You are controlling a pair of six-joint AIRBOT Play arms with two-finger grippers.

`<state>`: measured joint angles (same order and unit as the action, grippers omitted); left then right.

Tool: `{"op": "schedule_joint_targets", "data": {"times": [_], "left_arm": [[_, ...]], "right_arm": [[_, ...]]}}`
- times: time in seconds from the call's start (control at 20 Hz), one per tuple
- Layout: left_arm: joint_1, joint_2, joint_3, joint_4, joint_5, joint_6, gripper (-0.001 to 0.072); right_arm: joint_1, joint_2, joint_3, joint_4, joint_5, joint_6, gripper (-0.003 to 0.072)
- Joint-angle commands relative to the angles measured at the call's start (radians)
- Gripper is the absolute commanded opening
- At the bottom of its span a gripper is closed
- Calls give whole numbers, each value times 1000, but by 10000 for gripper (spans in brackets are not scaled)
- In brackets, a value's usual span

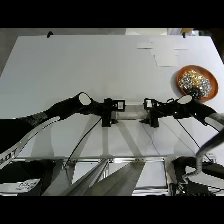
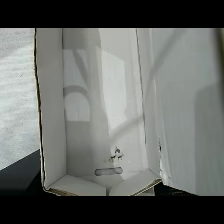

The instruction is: Fold the box and place the chain.

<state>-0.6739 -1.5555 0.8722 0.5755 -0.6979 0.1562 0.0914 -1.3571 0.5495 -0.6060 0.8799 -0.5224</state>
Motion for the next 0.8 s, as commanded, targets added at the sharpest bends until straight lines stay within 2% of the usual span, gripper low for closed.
{"op": "schedule_joint_targets", "data": {"times": [0.0,0.1,0.15,0.2,0.25,0.4,0.5,0.75], "left_arm": [[-1,0,0,1,-2,1,62],[-1,0,0,1,-2,1,62],[-1,0,0,1,-2,1,62],[-1,0,0,1,-2,1,62],[-1,0,-1,1,-2,1,62],[-1,0,-1,1,-2,1,62],[-1,0,0,1,-2,1,62],[-1,0,0,1,-2,0,62]], "right_arm": [[1,0,0,1,3,0,428],[1,0,0,1,13,1,428],[1,0,0,1,20,2,465],[1,0,0,1,21,2,637],[1,2,0,0,22,3,701],[0,27,0,-6,21,79,701],[0,58,0,-61,18,140,697],[0,192,0,-344,18,376,691]]}}
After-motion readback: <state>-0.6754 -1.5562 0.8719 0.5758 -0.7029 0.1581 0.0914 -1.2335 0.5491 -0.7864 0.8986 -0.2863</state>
